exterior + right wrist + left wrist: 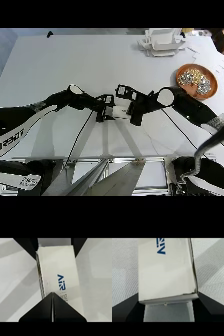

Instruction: Fold the box and place the chain.

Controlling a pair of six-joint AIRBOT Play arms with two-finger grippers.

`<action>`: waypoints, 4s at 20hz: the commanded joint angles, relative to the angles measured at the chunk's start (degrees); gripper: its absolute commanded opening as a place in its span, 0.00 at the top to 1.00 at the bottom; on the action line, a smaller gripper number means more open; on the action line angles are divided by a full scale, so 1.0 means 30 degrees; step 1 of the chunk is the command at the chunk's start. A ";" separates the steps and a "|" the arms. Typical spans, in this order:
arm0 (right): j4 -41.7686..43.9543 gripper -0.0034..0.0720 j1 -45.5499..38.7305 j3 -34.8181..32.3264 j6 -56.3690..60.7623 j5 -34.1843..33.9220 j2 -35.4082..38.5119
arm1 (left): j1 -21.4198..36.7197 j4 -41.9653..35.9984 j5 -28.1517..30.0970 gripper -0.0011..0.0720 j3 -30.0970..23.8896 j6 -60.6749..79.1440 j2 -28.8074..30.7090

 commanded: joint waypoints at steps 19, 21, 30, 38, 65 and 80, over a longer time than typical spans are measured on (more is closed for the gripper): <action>-0.0219 0.93 0.0000 -0.0867 0.1392 -0.0437 0.1260 | 0.0015 0.0007 0.0000 0.88 0.0000 0.0000 0.0000; -0.1661 0.93 0.0000 -0.0612 0.4182 -0.0517 0.2433 | 0.0015 0.0007 0.0000 0.88 0.0000 0.0000 0.0000; -1.0025 0.94 -0.6091 -0.0168 1.3602 0.9020 0.7635 | 0.0022 0.0007 0.0007 0.88 0.0000 0.0000 0.0000; -0.8058 0.93 -1.6298 -0.0539 1.4185 1.1766 0.7643 | 0.0015 -0.0007 0.0015 0.88 0.0000 0.0080 0.0000; -0.8131 0.93 -1.6939 -0.0532 1.4549 1.2240 0.7643 | 0.9799 1.0032 -0.0313 0.98 0.0000 -1.9853 1.4149; -0.8123 0.93 -1.6939 -0.0525 1.4549 1.2240 0.7643 | 1.7704 1.5300 -0.0809 0.98 -0.1348 -2.9048 1.1300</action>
